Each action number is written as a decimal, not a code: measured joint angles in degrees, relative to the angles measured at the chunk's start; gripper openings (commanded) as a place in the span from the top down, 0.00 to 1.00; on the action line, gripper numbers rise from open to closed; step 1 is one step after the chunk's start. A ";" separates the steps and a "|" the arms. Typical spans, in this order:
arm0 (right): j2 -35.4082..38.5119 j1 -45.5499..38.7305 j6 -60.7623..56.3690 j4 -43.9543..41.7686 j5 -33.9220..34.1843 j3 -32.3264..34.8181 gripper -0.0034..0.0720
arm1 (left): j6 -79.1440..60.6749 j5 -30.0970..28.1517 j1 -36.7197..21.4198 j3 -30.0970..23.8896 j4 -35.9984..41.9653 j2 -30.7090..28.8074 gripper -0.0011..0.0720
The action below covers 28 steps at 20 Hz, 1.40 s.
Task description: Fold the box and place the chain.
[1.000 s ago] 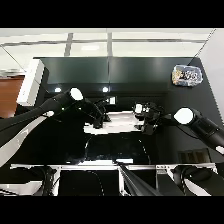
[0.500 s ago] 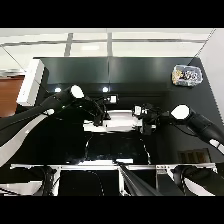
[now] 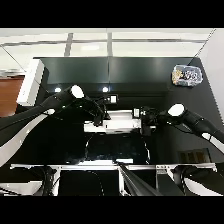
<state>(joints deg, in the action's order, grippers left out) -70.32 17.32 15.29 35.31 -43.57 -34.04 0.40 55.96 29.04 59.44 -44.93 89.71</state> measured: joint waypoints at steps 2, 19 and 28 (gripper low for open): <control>-0.72 -0.04 0.79 -0.31 -0.50 0.00 0.01 | 0.00 0.13 0.02 0.00 0.00 0.00 0.95; -4.11 0.13 1.46 0.46 -1.31 -0.04 0.01 | 0.00 0.04 0.02 0.00 -0.02 0.00 0.95; -4.74 0.13 1.44 0.63 -0.85 -0.02 0.01 | 0.00 0.04 0.02 0.00 0.00 0.00 0.95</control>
